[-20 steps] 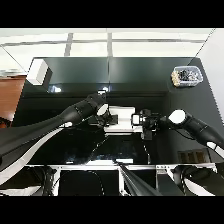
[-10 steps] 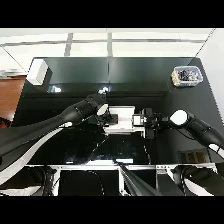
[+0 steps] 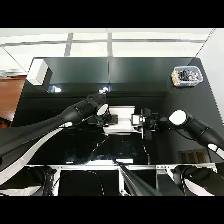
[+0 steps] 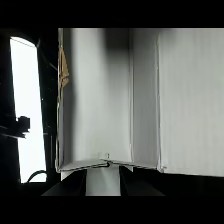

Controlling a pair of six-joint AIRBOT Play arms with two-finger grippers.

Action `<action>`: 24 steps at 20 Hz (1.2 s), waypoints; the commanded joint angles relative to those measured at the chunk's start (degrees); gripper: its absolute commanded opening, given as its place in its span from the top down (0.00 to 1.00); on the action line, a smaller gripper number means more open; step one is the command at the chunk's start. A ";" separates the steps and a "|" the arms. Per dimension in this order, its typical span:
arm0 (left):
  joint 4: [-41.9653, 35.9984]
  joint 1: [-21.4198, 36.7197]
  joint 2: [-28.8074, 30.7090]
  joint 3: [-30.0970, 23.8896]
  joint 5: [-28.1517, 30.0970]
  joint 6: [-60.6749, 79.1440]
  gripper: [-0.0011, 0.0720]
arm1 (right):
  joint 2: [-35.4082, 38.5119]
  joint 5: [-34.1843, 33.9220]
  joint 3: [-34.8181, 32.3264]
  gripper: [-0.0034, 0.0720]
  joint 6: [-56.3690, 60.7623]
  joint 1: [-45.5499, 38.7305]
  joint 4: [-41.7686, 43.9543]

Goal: Fold the box and place the chain.

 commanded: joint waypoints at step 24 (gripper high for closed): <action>-0.94 0.09 -0.04 0.04 -0.98 2.49 0.95 | 7.04 22.16 0.79 0.93 86.60 -45.35 -10.64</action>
